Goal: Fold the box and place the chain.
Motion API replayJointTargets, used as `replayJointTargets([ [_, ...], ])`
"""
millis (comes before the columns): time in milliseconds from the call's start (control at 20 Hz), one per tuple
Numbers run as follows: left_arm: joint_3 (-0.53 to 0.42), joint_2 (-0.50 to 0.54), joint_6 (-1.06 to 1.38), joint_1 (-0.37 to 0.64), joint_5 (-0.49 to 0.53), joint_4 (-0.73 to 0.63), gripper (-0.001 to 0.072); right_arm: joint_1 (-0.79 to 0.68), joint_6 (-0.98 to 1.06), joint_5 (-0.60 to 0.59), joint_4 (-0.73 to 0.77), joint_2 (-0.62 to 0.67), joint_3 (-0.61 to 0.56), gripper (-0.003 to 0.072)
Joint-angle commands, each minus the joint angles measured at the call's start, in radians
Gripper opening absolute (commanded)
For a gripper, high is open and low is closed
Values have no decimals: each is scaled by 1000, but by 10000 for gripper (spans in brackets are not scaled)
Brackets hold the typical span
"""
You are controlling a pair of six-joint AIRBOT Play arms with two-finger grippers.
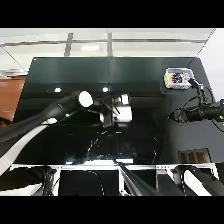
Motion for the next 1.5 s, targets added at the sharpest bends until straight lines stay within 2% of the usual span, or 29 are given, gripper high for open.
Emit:
replayJointTargets([
  [0,96,39,-206,175,39,174,405,-1,22,-27,2,0,0,17],
  [150,168,38,-293,458,75,199,405,-1,33,-52,40,0,0,18],
  [300,193,25,-439,740,239,193,405,0,32,-85,92,0,0,18],
  [350,209,3,-477,812,261,192,405,0,33,-103,102,0,0,18],
  [400,241,-35,-501,879,244,192,405,2,33,-119,114,0,0,18],
  [500,329,-140,-507,960,145,191,405,10,33,-146,147,0,0,18],
  [600,444,-264,-540,994,34,193,405,35,34,-175,158,0,0,18],
  [700,550,-368,-659,1002,-3,193,407,64,34,-197,158,0,0,18],
  [950,744,-533,-747,982,-134,198,410,130,35,-260,157,0,0,18],
  [1000,759,-549,-755,978,-138,200,448,138,35,-260,157,0,0,17],
  [1050,762,-554,-757,975,-126,201,654,143,36,-260,157,0,0,18],
  [1100,769,-551,-773,970,-120,203,719,148,37,-259,157,0,0,18],
  [1200,871,-537,-786,964,-205,225,720,152,37,-259,158,0,0,18],
  [1300,1053,-533,-865,964,-359,229,716,153,36,-263,160,0,0,18],
  [1350,1130,-522,-945,964,-439,215,681,167,29,-272,184,0,0,18],
  [1400,1147,-490,-1020,966,-494,175,489,200,-21,-311,204,0,0,18],
  [1450,1109,-435,-1037,970,-550,109,166,240,-55,-380,200,0,0,18],
])
